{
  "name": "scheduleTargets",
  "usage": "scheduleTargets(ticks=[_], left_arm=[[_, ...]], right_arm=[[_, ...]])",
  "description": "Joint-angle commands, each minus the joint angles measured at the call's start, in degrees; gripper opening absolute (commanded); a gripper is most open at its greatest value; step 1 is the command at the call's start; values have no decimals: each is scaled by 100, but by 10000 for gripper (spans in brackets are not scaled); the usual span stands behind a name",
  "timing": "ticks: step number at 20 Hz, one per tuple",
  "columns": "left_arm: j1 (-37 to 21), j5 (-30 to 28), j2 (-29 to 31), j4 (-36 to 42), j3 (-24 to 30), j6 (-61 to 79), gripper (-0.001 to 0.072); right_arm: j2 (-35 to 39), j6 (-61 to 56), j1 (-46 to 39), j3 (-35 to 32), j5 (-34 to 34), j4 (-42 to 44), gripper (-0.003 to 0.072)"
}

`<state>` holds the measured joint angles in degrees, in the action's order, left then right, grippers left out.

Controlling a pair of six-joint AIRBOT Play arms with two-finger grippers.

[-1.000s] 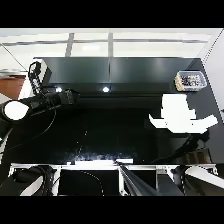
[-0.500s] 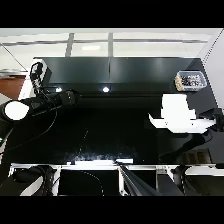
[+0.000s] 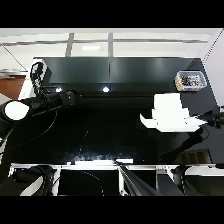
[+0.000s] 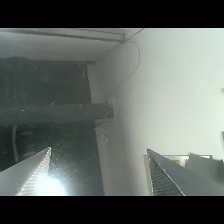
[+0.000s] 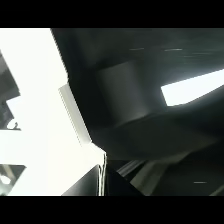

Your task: Fold the box and place the chain.

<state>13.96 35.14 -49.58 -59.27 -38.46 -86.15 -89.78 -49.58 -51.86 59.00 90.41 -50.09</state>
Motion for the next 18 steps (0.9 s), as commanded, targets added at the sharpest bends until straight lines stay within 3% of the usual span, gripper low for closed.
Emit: scheduleTargets(ticks=[1,8,13,18], left_arm=[[2,-4,-2,0,-4,74,701],[2,-98,-7,7,-4,63,700],[4,55,-11,404,2,63,700],[11,579,-155,431,2,378,700]], right_arm=[[498,103,348,-83,192,365,44],[2667,-343,2197,-1344,-1665,1659,45],[3840,-1351,4647,-2511,-3810,2015,45],[3971,-1690,7464,-3115,-6264,2149,45]])
